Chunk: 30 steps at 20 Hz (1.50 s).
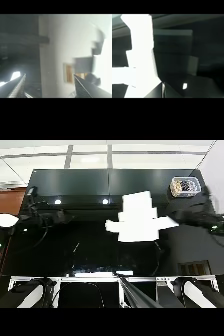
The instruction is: Fold the box and place the chain.
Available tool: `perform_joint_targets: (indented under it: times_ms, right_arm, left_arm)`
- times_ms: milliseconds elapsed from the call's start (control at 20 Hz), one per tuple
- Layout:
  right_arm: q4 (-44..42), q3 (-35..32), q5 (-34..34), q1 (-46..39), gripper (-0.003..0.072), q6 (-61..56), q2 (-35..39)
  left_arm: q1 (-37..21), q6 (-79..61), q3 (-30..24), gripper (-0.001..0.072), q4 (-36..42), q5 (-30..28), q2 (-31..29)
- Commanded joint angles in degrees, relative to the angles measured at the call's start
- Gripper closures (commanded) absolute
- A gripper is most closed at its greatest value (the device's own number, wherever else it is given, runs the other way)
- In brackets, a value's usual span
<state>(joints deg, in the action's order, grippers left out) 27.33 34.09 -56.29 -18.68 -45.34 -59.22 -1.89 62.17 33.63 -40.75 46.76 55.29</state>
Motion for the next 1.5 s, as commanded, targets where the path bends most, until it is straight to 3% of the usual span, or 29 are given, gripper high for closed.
perform_joint_targets:
  times_ms: [0,150,250,350,500,750,800,900,950,1150,1400,1450]
  right_arm:
    - [-7.4,-7.2,18.4,17.9,0.0675,1.4,2.6]
    - [-7.4,-7.3,24.2,26.5,0.0675,0.8,2.6]
    - [-7.4,-7.3,24.5,28.1,0.0675,0.3,2.6]
    - [-7.4,-7.3,24.4,28.4,0.0675,0.1,2.6]
    - [-7.4,-7.3,23.9,28.4,0.0675,0.1,2.6]
    - [-7.2,-7.3,22.2,28.4,0.0674,0.2,2.6]
    - [-7.2,-7.3,21.9,28.4,0.0675,0.2,2.6]
    - [-7.2,-7.3,21.8,28.4,0.0675,0.2,2.6]
    - [-7.2,-7.3,21.8,28.4,0.0675,0.2,2.6]
    - [-6.7,-7.3,21.8,28.4,0.0675,0.2,2.6]
    - [-6.5,-7.3,21.8,28.4,0.0675,0.2,2.6]
    - [-6.2,-7.3,21.8,28.4,0.0675,0.2,2.6]
  left_arm:
    - [8.3,-4.2,2.8,0.0010,5.5,-1.0,6.9]
    - [9.4,-6.7,11.1,0.0010,11.6,7.8,18.9]
    - [9.4,-7.5,17.6,0.0010,14.1,13.6,28.1]
    - [9.8,-5.7,22.9,0.0010,14.1,15.8,34.8]
    - [10.4,-4.9,29.6,0.0010,14.1,20.2,42.2]
    - [12.8,-7.2,40.5,0.0010,14.2,36.2,53.1]
    - [13.5,-8.8,42.8,0.0011,14.2,39.0,54.7]
    - [14.1,-13.4,47.0,0.0089,12.8,44.8,56.7]
    - [14.1,-14.0,48.3,0.0145,11.0,45.1,57.1]
    - [15.1,-16.4,49.7,0.0157,8.6,46.4,57.3]
    - [18.3,-17.7,50.1,0.0230,6.3,46.4,58.8]
    - [18.5,-18.1,50.1,0.0294,6.3,46.6,59.2]
